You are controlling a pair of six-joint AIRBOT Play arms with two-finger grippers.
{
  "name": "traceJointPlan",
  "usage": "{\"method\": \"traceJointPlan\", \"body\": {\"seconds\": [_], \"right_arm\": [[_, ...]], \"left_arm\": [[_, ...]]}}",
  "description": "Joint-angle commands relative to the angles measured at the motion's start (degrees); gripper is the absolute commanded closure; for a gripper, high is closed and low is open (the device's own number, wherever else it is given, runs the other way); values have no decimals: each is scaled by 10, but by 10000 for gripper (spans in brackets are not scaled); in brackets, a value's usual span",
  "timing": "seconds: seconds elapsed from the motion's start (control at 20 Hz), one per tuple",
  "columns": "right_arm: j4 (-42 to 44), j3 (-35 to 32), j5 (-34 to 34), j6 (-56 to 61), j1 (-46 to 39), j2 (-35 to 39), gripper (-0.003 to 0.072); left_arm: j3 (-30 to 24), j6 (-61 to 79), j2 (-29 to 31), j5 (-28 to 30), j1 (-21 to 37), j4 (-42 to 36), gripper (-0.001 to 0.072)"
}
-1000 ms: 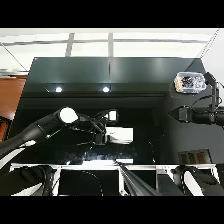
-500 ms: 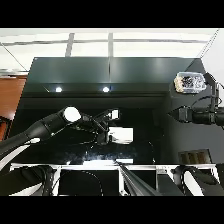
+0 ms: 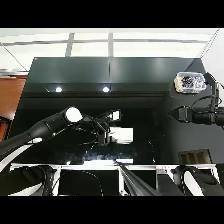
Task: Fold the box and place the chain.
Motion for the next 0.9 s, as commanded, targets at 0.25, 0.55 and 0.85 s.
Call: {"method": "traceJointPlan", "body": {"seconds": [0.25, 0.55, 0.85], "right_arm": [[0, 0, -1, 0, 0, 0, 682], [0, 0, -2, 0, 0, 0, 682], [-5, 0, -3, 0, 0, 0, 683]], "left_arm": [[0, 0, -31, 15, -28, 3, -3], [0, 3, -58, 76, -74, 28, -2], [14, -45, -55, 35, -56, 46, 362]]}}
